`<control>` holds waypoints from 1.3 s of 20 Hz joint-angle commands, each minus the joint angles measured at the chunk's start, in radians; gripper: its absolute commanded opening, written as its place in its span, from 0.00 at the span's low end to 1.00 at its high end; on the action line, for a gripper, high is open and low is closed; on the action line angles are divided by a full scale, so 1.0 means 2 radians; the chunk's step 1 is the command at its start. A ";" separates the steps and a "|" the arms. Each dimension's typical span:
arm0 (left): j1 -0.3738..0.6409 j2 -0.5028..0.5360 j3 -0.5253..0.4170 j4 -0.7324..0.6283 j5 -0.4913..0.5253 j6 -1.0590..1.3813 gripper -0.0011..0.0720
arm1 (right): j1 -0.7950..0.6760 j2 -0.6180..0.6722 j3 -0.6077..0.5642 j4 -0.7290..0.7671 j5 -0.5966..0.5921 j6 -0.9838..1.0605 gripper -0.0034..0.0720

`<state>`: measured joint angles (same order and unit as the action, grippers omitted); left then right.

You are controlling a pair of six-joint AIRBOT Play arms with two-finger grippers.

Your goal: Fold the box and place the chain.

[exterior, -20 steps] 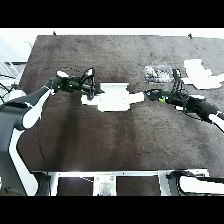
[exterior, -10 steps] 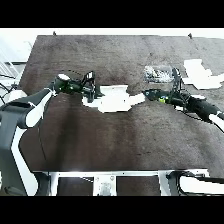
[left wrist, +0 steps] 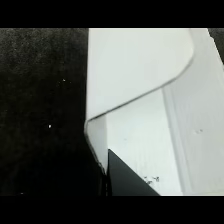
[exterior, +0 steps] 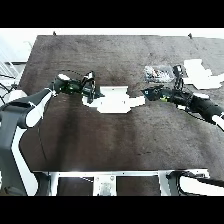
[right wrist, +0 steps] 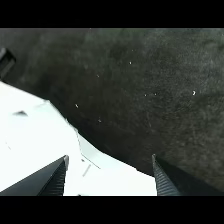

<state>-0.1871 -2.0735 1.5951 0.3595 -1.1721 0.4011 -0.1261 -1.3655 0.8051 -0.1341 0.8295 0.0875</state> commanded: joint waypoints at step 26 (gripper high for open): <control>0.001 0.000 0.000 -0.001 0.005 0.000 0.04 | 0.215 -0.025 0.001 -0.264 -0.146 -0.166 0.89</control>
<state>-0.1867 -2.0735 1.5951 0.3573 -1.1622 0.4007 0.2840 -1.4052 0.8051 -0.6754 0.6121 -0.2443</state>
